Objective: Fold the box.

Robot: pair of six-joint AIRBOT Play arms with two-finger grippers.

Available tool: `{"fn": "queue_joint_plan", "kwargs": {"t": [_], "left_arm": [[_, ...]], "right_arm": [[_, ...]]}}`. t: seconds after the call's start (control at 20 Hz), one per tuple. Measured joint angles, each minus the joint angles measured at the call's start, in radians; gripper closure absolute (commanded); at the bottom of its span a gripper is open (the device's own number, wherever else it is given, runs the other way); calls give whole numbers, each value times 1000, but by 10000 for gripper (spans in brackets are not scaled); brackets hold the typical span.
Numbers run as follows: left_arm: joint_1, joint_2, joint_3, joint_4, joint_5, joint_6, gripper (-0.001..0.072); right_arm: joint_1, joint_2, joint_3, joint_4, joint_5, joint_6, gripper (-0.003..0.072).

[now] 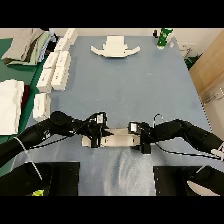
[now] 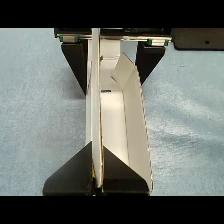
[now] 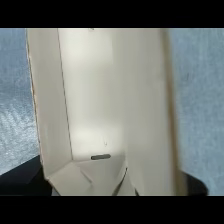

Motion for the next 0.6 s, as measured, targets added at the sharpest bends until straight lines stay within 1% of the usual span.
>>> {"fn": "queue_joint_plan", "kwargs": {"t": [0.35,0.4,0.45,0.5,0.6], "left_arm": [[0,0,0,0,0,0,692],[0,0,0,0,0,0,692],[0,0,0,0,0,0,692],[0,0,0,0,0,0,692],[0,0,0,0,0,0,692]], "right_arm": [[4,-28,0,2,8,-1,35],[5,-32,0,2,8,-2,65],[6,-33,0,2,12,-2,193],[6,-34,1,3,15,1,237],[8,-32,1,2,12,1,237]]}}
